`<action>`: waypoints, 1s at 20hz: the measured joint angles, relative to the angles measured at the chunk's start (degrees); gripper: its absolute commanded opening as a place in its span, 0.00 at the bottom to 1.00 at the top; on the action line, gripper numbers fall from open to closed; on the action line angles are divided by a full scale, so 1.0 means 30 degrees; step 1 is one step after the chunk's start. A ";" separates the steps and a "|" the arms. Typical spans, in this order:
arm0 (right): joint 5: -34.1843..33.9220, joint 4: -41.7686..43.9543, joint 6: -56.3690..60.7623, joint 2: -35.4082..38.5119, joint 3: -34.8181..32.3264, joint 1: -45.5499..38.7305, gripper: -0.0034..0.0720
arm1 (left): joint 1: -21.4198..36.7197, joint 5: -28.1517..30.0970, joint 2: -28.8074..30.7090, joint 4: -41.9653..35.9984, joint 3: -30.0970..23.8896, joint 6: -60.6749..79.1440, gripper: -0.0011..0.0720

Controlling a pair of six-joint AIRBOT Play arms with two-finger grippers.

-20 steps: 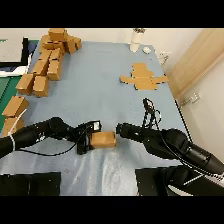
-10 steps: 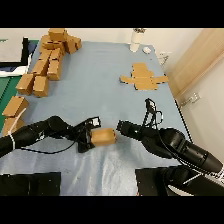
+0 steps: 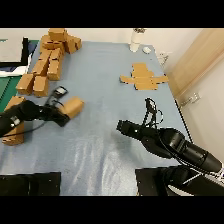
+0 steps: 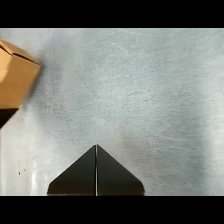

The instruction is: Fold the box.

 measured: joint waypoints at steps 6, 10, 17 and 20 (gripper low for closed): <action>0.0007 -0.0153 0.0000 0.0000 -0.0007 0.0000 0.05 | 0.5683 -0.0481 -0.0211 0.1785 0.0102 -0.3767 0.74; 0.0015 -0.0182 0.0007 0.0000 0.0000 0.0000 0.05 | 0.7002 -0.0357 -0.0794 0.1974 0.0117 -0.5333 0.74; 0.0160 -0.0189 0.0007 0.0000 0.0000 0.0007 0.05 | 0.7475 0.0270 -0.1275 0.1676 0.0124 -0.6615 0.98; 0.0219 -0.0189 0.0015 0.0000 0.0000 0.0000 0.05 | 0.7497 -0.0226 -0.1311 0.1588 0.0357 -0.6754 0.98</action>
